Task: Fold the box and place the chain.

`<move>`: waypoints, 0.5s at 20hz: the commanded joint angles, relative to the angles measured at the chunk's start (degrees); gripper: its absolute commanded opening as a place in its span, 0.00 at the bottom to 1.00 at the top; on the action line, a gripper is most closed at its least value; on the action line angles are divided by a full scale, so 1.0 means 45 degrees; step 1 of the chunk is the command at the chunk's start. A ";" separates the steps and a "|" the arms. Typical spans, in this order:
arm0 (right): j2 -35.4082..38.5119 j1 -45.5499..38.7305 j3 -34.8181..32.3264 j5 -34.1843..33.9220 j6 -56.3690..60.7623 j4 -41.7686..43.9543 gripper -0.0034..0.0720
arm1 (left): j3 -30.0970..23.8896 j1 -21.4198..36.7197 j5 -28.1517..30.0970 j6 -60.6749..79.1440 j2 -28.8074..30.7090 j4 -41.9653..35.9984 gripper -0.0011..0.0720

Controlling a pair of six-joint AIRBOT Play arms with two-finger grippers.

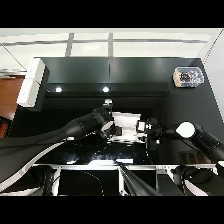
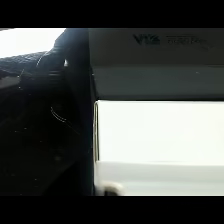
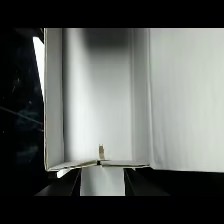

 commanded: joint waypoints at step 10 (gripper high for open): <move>-0.1083 0.0117 0.0005 -0.0670 -0.0146 0.2467 0.44 | -0.0005 0.0010 0.0083 0.0000 0.0000 -0.0010 0.05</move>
